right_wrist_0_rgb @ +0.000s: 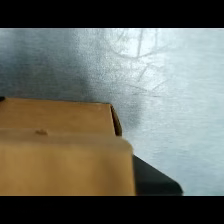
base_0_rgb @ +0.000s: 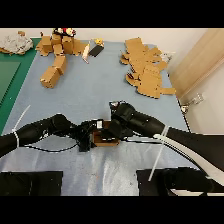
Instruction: Fold the box.
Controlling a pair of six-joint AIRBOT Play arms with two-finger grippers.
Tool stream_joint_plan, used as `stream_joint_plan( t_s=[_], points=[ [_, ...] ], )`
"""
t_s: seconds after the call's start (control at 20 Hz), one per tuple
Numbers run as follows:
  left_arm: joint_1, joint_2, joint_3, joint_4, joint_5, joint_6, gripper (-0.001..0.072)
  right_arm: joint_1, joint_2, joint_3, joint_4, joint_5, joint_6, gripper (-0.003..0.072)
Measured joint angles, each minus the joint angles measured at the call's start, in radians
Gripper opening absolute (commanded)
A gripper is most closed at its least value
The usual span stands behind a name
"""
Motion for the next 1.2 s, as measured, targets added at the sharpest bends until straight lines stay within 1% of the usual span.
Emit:
stream_joint_plan(
  t_s=[0.2, 0.3, 0.35, 0.4, 0.45, 0.5, 0.55, 0.6, 0.65, 0.8, 0.85, 0.9, 0.95, 1.05, 1.1, 1.15, 1.2],
  points=[
    [0.0, 0.0, 0.0, 0.0, 0.0, 0.0, 0.0461, 0.01, -0.059, 0.025, -0.004, -0.022, 0.02, 0.0374],
    [0.0, 0.0, 0.0, 0.0, 0.0, 0.0, 0.0461, 0.012, -0.073, 0.03, -0.004, -0.024, 0.026, 0.0331],
    [0.0, 0.0, 0.0, 0.0, 0.0, 0.0, 0.0461, 0.012, -0.077, 0.032, -0.005, -0.027, 0.029, 0.0275],
    [0.0, 0.0, 0.0, 0.0, 0.0, 0.0, 0.0461, 0.012, -0.081, 0.033, -0.008, -0.029, 0.031, 0.0258],
    [0.0, 0.0, 0.0, 0.0, 0.0, 0.0, 0.0461, 0.013, -0.083, 0.034, -0.008, -0.033, 0.033, 0.018],
    [0.0, 0.0, 0.0, 0.0, 0.0, 0.0, 0.0461, 0.013, -0.085, 0.035, -0.013, -0.038, 0.037, 0.0136],
    [0.0, 0.0, 0.0, 0.0, 0.0, 0.0, 0.0461, 0.013, -0.085, 0.035, -0.015, -0.041, 0.038, 0.0064],
    [0.0, 0.0, 0.0, 0.0, 0.0, -0.001, 0.0461, 0.013, -0.086, 0.035, -0.018, -0.046, 0.04, 0.0027],
    [0.0, 0.0, 0.0, -0.001, 0.0, -0.005, 0.0461, 0.012, -0.086, 0.036, -0.016, -0.042, 0.042, 0.0007],
    [0.0, 0.0, 0.0, -0.001, 0.0, -0.004, 0.0461, 0.013, -0.088, 0.036, -0.016, -0.042, 0.037, 0.0007],
    [0.0, 0.0, 0.0, -0.001, 0.0, -0.003, 0.0461, 0.013, -0.088, 0.036, -0.015, -0.041, 0.035, 0.007],
    [0.0, 0.0, 0.0, 0.0, 0.0, -0.002, 0.046, 0.014, -0.088, 0.036, -0.016, -0.04, 0.025, 0.0228],
    [0.0, 0.0, 0.0, 0.0, 0.0, 0.0, 0.0461, 0.014, -0.089, 0.035, -0.009, -0.025, 0.021, 0.0292],
    [0.0, 0.0, 0.0, 0.0, 0.0, 0.001, 0.0461, 0.015, -0.081, 0.035, -0.004, -0.023, 0.018, 0.03],
    [0.0, 0.0, 0.0, 0.0, 0.0, 0.001, 0.0461, 0.014, -0.073, 0.035, -0.004, -0.023, 0.018, 0.032],
    [0.0, 0.0, 0.0, 0.0, 0.0, 0.001, 0.0461, 0.014, -0.063, 0.035, -0.004, -0.025, 0.018, 0.0423],
    [0.0, 0.0, 0.0, 0.0, 0.0, 0.001, 0.0461, 0.015, -0.049, 0.035, -0.003, -0.027, 0.018, 0.044]
  ],
)
